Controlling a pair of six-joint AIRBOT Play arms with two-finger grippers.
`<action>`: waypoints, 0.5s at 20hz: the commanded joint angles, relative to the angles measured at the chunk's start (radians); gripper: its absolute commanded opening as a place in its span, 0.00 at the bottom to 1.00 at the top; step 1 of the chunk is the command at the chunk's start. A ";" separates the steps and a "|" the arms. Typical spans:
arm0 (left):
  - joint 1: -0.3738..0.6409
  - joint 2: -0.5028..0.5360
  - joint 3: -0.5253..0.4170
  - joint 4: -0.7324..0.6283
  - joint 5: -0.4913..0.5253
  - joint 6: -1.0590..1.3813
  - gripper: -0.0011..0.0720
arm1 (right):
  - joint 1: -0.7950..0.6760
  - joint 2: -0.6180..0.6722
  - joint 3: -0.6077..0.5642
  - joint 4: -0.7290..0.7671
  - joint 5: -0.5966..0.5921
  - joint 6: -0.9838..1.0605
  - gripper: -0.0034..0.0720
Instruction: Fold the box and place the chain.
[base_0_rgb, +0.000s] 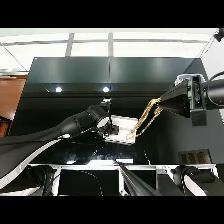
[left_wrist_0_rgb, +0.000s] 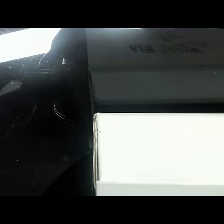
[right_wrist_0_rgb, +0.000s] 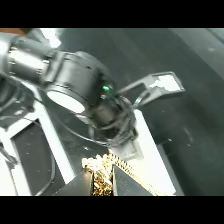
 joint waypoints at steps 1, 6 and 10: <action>0.000 0.000 0.001 0.000 0.000 0.000 0.06 | -0.011 0.002 0.001 0.103 0.024 -0.003 0.06; 0.000 0.000 0.001 0.000 0.001 0.000 0.06 | -0.010 0.002 0.001 0.233 0.021 -0.023 0.06; 0.000 0.000 0.001 0.000 0.000 0.000 0.06 | -0.009 0.000 -0.027 0.216 0.009 -0.024 0.06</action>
